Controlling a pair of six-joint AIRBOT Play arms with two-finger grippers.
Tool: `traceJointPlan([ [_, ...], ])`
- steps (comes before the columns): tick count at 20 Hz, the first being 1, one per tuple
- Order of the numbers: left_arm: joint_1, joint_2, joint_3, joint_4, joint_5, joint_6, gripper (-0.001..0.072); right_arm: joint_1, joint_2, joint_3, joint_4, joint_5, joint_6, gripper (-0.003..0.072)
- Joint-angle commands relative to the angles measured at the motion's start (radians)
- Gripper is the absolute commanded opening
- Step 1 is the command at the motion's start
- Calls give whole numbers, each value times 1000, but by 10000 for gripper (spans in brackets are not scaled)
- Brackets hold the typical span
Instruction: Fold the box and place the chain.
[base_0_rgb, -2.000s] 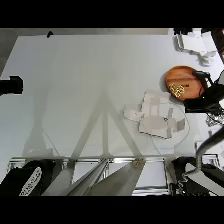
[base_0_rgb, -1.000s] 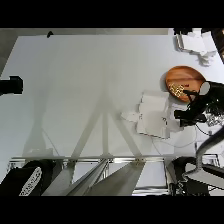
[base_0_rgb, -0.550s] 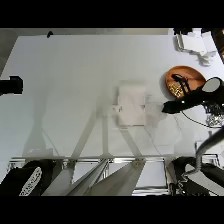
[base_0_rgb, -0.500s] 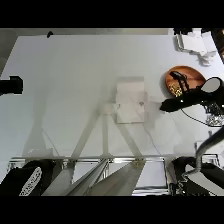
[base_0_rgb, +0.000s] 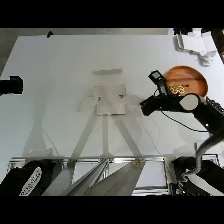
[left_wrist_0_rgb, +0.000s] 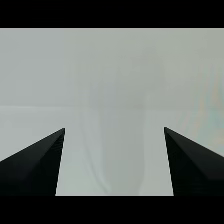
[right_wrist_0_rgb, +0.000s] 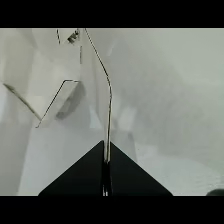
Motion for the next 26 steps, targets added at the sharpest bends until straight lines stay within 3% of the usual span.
traceJointPlan([
  [1, 1, 0, 1, 0, 0, 0, 680, 28, 13, -96, 17, -164, -11, 7],
  [4, 1, 0, 1, 0, 0, 0, 680, 28, 12, -147, 62, -262, -11, 7],
  [26, 0, -2, 1, -7, 11, 0, 680, 27, 13, -148, 85, -231, -8, 9],
])
